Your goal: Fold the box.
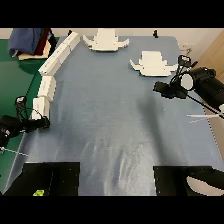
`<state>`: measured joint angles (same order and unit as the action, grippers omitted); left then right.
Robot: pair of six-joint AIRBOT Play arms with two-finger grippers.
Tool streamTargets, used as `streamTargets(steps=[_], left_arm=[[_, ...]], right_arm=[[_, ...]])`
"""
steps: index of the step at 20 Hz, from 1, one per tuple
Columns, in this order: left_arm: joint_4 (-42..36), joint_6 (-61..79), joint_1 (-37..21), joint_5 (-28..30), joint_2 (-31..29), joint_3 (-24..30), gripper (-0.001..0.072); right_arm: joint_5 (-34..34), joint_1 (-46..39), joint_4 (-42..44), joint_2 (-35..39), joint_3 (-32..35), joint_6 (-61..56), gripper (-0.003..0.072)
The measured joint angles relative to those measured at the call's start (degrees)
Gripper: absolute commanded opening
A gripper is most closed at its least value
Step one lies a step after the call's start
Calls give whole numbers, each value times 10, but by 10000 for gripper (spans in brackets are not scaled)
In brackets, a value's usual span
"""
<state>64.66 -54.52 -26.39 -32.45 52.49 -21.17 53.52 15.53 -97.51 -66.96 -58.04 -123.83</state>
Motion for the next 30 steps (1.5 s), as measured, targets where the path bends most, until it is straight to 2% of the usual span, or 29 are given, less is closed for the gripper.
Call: streamTargets(steps=[3,6,7,8,10,11,12,13,16,20,25,27,30], left_arm=[[27,-2,0,-22,-3,-6,691],[72,-25,-1,-126,-24,-30,691],[94,-32,-1,-175,-35,-42,691],[106,-42,-1,-191,-47,-58,691],[144,-64,-1,-276,-71,-91,689],[165,-77,-1,-306,-83,-110,636],[170,-89,-1,-341,-93,-127,282],[170,-102,1,-380,-102,-146,18],[111,-127,35,-431,-114,-205,14],[46,-177,160,-426,-67,-299,13],[22,-229,338,-383,97,-445,14],[14,-236,393,-357,165,-496,13],[-3,-242,447,-329,248,-549,14]], right_arm=[[1,0,0,0,0,3,5],[3,0,0,0,0,9,5],[2,0,0,0,0,10,5],[4,0,1,0,0,13,5],[3,0,4,0,0,22,5],[4,1,9,0,0,29,6],[4,0,13,0,0,36,6],[4,-1,21,0,0,46,6],[0,1,83,-3,0,99,5],[-11,7,196,-19,-13,183,6],[-11,45,254,-71,-76,222,5],[-4,69,262,-101,-110,228,6],[9,104,269,-151,-155,232,5]])
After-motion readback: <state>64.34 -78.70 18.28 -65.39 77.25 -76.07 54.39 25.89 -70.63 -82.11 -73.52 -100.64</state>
